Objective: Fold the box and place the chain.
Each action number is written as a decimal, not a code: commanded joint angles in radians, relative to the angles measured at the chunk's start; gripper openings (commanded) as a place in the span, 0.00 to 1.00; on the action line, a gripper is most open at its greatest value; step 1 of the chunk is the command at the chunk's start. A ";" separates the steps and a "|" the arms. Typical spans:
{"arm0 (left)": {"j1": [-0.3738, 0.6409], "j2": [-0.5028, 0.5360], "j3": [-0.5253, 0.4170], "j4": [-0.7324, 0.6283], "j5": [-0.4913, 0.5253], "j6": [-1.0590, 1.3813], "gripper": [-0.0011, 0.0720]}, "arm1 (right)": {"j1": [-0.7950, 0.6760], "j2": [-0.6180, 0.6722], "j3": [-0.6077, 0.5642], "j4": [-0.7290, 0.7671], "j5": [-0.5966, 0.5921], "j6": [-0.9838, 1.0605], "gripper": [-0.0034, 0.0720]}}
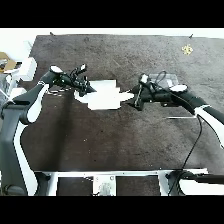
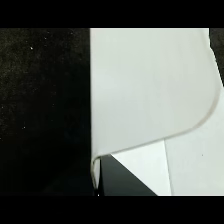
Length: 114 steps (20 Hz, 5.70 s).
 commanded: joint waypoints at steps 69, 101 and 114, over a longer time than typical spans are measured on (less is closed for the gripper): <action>0.000 -0.001 0.000 -0.001 0.001 0.000 0.03 | 0.065 -0.629 0.729 -0.102 0.348 0.103 0.93; 0.000 -0.001 0.000 -0.001 0.001 0.000 0.03 | 0.071 -0.666 0.735 -0.132 0.320 0.084 0.55; 0.000 -0.001 0.000 -0.002 0.001 0.000 0.03 | 0.071 -0.666 0.735 -0.131 0.321 0.084 0.55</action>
